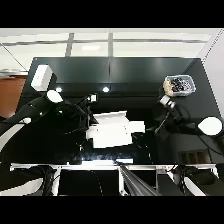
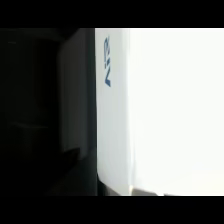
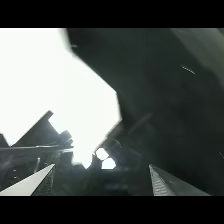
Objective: Fold the box and place the chain.
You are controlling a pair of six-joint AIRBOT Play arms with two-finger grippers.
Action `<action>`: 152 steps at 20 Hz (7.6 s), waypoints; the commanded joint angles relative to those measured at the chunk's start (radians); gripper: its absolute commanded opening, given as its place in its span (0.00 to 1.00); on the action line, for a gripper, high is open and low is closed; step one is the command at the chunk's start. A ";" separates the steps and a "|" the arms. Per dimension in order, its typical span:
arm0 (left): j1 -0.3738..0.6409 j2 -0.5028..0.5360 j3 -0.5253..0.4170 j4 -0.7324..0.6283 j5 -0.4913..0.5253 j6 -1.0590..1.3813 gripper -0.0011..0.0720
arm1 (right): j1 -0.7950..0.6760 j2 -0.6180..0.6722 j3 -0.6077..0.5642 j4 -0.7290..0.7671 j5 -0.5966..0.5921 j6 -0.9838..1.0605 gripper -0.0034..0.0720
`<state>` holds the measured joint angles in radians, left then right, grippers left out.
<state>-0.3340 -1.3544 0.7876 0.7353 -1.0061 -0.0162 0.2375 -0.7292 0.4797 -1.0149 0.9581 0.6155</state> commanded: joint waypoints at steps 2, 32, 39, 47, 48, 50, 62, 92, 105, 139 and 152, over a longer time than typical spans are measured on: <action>-0.015 -0.034 -0.020 0.008 0.070 0.069 0.05 | 0.132 -0.003 -0.071 0.104 -0.203 -0.286 0.99; -0.016 -0.055 0.011 0.046 -0.010 0.099 0.06 | 0.343 -0.241 -0.072 0.132 -0.245 -0.576 0.99; -0.016 -0.055 0.011 0.046 -0.009 0.099 0.06 | 0.486 -0.304 -0.072 0.188 -0.435 -0.539 0.99; -0.016 -0.055 0.011 0.047 -0.008 0.099 0.05 | 0.494 -0.304 -0.044 0.197 -0.526 -0.409 0.99; -0.016 -0.055 0.011 0.049 -0.006 0.099 0.05 | 0.491 -0.304 -0.037 0.190 -0.526 -0.409 0.99; -0.017 -0.050 0.011 0.049 0.010 0.099 0.05 | 0.476 -0.303 -0.019 0.192 -0.525 -0.379 0.99; -0.104 -0.017 0.011 0.151 0.042 0.169 0.05 | 0.414 -0.290 0.028 0.158 -0.485 -0.366 0.99; -0.114 -0.017 0.011 0.143 0.056 0.166 0.05 | 0.290 -0.351 0.029 0.530 -0.392 -0.713 0.99; -0.113 -0.017 0.011 0.143 0.056 0.165 0.05 | 0.290 -0.369 0.029 0.529 -0.234 -0.729 0.99; -0.113 -0.018 0.011 0.147 0.060 0.079 0.05 | 0.290 -0.494 0.025 0.512 -0.272 -0.856 0.91; -0.114 -0.018 0.011 0.147 0.056 0.079 0.06 | 0.293 -0.498 0.025 0.460 -0.307 -0.809 0.91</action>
<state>-0.4473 -1.3720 0.7982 0.8822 -0.9478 0.0620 0.5289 -1.2259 0.5045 -0.5503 0.6571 -0.1982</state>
